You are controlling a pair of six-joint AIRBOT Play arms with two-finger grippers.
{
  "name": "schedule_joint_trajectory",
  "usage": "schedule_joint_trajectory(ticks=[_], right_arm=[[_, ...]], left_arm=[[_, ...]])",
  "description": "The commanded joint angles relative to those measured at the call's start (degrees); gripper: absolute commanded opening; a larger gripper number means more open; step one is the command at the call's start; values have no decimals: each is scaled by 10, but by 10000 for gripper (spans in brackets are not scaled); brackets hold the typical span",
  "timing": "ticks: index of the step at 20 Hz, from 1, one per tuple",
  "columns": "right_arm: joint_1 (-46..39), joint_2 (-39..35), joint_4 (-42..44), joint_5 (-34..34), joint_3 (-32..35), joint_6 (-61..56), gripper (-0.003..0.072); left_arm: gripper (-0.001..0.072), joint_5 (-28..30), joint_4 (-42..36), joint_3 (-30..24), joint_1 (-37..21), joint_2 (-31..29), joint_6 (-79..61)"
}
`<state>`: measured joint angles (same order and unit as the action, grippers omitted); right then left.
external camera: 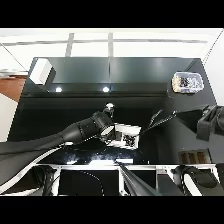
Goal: Fold the box and place the chain.
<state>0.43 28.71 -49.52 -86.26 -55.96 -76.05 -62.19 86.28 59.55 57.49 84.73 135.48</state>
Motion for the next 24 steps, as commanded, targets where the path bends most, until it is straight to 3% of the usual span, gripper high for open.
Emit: schedule_joint_trajectory(ticks=[1,3,9,20,21,22,23,24], right_arm=[[36,-2,26,-20,19,-2,31],[54,-2,59,0,55,-2,31],[132,13,141,159,162,16,31],[216,119,113,205,165,24,32],[216,119,110,205,165,24,178],[211,119,109,200,165,24,584],[203,118,102,187,164,24,659],[189,118,86,162,158,26,659]], left_arm=[[33,0,0,0,0,0,0],[33,0,0,0,0,0,0],[33,0,0,0,0,0,0],[33,1,0,0,0,0,0],[33,1,0,0,0,0,0],[33,1,0,0,0,0,0],[33,1,0,0,0,0,0],[33,1,0,0,0,0,0]])
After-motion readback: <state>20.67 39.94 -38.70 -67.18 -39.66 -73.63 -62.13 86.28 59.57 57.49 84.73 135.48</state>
